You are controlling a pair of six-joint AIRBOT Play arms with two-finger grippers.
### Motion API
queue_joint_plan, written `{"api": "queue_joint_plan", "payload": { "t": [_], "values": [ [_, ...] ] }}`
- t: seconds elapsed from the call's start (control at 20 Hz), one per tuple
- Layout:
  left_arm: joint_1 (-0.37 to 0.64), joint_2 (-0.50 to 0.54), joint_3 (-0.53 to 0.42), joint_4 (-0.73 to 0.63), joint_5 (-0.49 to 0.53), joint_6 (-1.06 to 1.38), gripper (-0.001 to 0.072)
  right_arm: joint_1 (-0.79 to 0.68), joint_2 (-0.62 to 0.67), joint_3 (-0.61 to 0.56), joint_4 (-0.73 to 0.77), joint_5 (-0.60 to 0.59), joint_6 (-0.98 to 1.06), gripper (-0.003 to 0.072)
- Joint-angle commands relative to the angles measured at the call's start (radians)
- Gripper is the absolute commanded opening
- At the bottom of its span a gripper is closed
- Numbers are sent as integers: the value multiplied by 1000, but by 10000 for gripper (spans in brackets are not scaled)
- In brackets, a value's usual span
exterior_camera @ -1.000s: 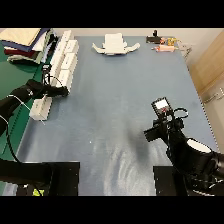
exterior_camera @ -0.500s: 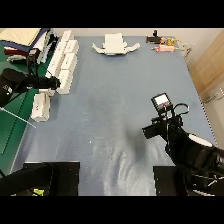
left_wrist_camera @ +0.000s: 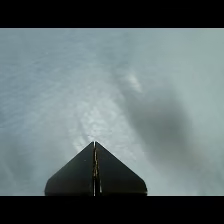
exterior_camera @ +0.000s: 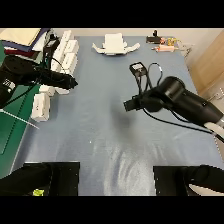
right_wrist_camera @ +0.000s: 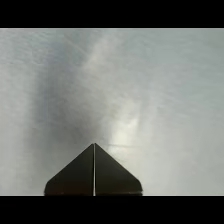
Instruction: Fold the box.
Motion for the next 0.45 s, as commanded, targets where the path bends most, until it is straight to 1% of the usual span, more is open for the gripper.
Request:
{"api": "queue_joint_plan", "payload": {
  "t": [0.0, 0.1, 0.4],
  "values": [
    [-47, 0, 5, -2, -34, -39, 15, -31, -162, 138, 163, -7, -75, 5],
    [-47, 0, 5, -1, -32, -41, 15, -31, -181, 141, 185, -19, -74, 5],
    [-47, 0, 5, -5, -31, -41, 15, -32, -183, 141, 184, -19, -74, 5]
  ]
}}
